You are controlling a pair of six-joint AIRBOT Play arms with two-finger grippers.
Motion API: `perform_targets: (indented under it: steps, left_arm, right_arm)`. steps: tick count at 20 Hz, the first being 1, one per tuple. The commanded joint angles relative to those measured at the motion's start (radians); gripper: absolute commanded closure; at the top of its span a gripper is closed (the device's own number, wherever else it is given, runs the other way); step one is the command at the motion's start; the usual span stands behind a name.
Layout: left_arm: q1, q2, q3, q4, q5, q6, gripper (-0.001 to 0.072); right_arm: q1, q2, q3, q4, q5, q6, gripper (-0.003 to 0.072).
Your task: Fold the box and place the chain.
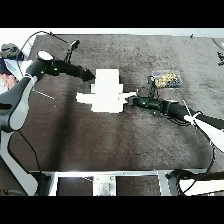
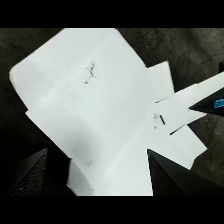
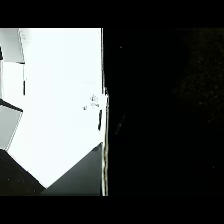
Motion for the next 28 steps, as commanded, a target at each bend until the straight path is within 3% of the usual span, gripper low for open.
perform_targets:
  steps: [1, 9, 16, 19, 21, 22, 23, 24, 28]
  left_arm:
    - [-0.005, -0.057, 0.048, 0.018, -0.005, -0.011, 0.0030]
    - [-0.005, -0.112, 0.048, 0.026, 0.003, -0.016, 0.0032]
    - [-0.005, -0.166, 0.050, -0.081, -0.115, 0.018, 0.0053]
    - [-0.005, -0.182, 0.050, -0.087, -0.149, 0.032, 0.0116]
    - [-0.005, -0.182, 0.050, -0.116, -0.162, 0.046, 0.0232]
    - [-0.005, -0.182, 0.050, -0.117, -0.169, 0.052, 0.0240]
    - [-0.005, -0.182, 0.050, -0.117, -0.184, 0.061, 0.0325]
    - [-0.005, -0.182, 0.050, -0.117, -0.196, 0.064, 0.0362]
    - [-0.005, -0.182, 0.050, -0.132, -0.248, 0.071, 0.0365]
  right_arm:
    - [0.000, -0.001, 0.000, 0.001, 0.001, -0.023, 0.0672]
    - [0.000, 0.000, 0.000, 0.000, 0.002, -0.046, 0.0673]
    - [0.000, 0.000, 0.000, 0.001, 0.018, -0.050, 0.0672]
    - [0.000, 0.000, 0.000, 0.000, 0.016, -0.050, 0.0672]
    - [0.000, 0.000, 0.000, 0.000, 0.016, -0.050, 0.0672]
    - [0.000, 0.000, 0.000, 0.000, 0.016, -0.050, 0.0672]
    - [0.000, 0.000, 0.000, 0.000, 0.015, -0.050, 0.0672]
    - [0.000, 0.000, 0.000, 0.000, 0.010, -0.050, 0.0672]
    - [0.000, 0.000, 0.000, -0.004, -0.011, -0.050, 0.0672]
